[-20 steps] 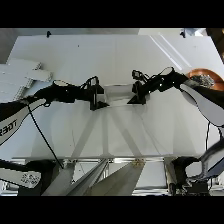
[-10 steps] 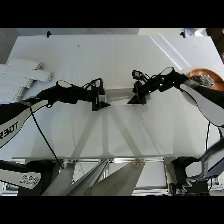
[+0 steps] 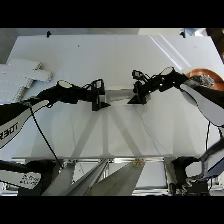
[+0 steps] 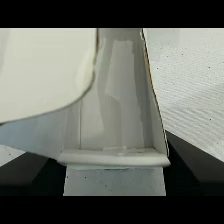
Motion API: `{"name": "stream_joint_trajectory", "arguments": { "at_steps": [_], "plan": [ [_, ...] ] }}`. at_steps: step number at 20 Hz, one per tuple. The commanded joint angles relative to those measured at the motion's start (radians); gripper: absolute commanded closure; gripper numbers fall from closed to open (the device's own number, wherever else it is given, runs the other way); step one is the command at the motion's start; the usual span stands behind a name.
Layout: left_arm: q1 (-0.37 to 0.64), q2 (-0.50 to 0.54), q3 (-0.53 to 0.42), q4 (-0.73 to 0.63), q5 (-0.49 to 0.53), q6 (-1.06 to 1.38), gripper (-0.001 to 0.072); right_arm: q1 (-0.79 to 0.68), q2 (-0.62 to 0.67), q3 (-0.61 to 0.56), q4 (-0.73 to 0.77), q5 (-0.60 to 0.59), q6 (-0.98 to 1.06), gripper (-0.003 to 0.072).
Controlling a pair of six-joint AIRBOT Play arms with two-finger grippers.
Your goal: Fold the box and place the chain.
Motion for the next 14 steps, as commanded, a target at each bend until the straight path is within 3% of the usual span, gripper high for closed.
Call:
{"name": "stream_joint_trajectory", "arguments": {
  "at_steps": [1, 8, 9, 10, 14],
  "plan": [
    [-0.001, -0.001, -0.001, 0.004, 0.0, 0.002, 0.0316, 0.001, 0.0, 0.0, 0.001, 0.0, 0.0, 0.0279],
    [-0.001, -0.001, -0.001, 0.004, 0.0, 0.002, 0.0316, 0.002, 0.0, 0.0, 0.005, 0.008, 0.001, 0.0269],
    [-0.001, -0.001, -0.001, 0.004, 0.0, 0.002, 0.0316, 0.002, 0.0, 0.0, 0.006, 0.008, 0.002, 0.0178],
    [-0.001, -0.001, -0.001, 0.004, 0.0, 0.002, 0.0316, 0.0, 0.001, 0.0, 0.01, 0.008, 0.002, 0.0003],
    [-0.001, -0.001, -0.001, 0.004, 0.0, 0.002, 0.0316, -0.027, 0.015, 0.0, 0.007, 0.088, 0.004, -0.0014]
  ]
}}
